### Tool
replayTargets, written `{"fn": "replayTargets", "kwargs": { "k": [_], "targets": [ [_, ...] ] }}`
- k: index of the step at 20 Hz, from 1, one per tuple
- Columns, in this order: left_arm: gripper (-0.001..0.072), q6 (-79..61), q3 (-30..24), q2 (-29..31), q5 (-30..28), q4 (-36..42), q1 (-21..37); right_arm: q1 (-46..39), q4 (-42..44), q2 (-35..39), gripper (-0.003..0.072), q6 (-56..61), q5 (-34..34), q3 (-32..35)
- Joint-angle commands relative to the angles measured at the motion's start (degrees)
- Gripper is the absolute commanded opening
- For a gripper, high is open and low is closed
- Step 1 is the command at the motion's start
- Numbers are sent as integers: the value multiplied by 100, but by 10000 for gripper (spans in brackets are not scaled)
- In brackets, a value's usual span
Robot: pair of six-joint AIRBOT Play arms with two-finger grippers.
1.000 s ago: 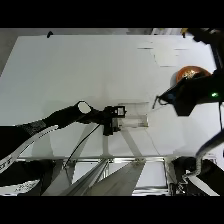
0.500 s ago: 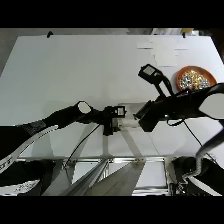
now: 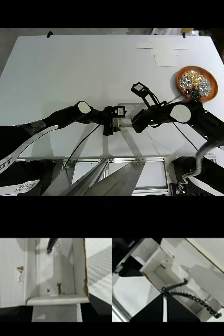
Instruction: Fold the box and place the chain.
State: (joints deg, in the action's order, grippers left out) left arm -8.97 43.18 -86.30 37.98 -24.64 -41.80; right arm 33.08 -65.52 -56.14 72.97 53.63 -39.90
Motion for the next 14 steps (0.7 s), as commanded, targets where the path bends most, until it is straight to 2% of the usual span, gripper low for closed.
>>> {"fn": "replayTargets", "kwargs": {
  "k": [1,2,3,5,8,10,11,12,14],
  "targets": [
    [270,-2,-2,2,0,-2,0,7,2,-319,48,-15,-127,85],
    [270,-2,-2,2,-2,-2,0,7,2,-339,109,-13,-142,85],
    [270,-2,-2,2,0,-2,0,7,2,-337,125,-15,-129,66],
    [270,-2,-2,2,-2,-2,0,-20,-2,-339,125,7,243,-208],
    [270,-2,-2,0,-2,-2,0,-380,-7,-339,124,7,1091,-1147],
    [270,-2,-2,0,-2,-2,0,-723,-70,-339,103,7,1405,-1836],
    [270,-2,-2,2,-2,-2,0,-905,-131,-339,64,7,1423,-2109],
    [270,-2,-2,2,0,-2,0,-1075,-267,-339,16,13,1327,-2260],
    [270,-2,-2,2,-2,-2,0,-1495,-745,-387,16,260,1084,-2293]
  ]
}}
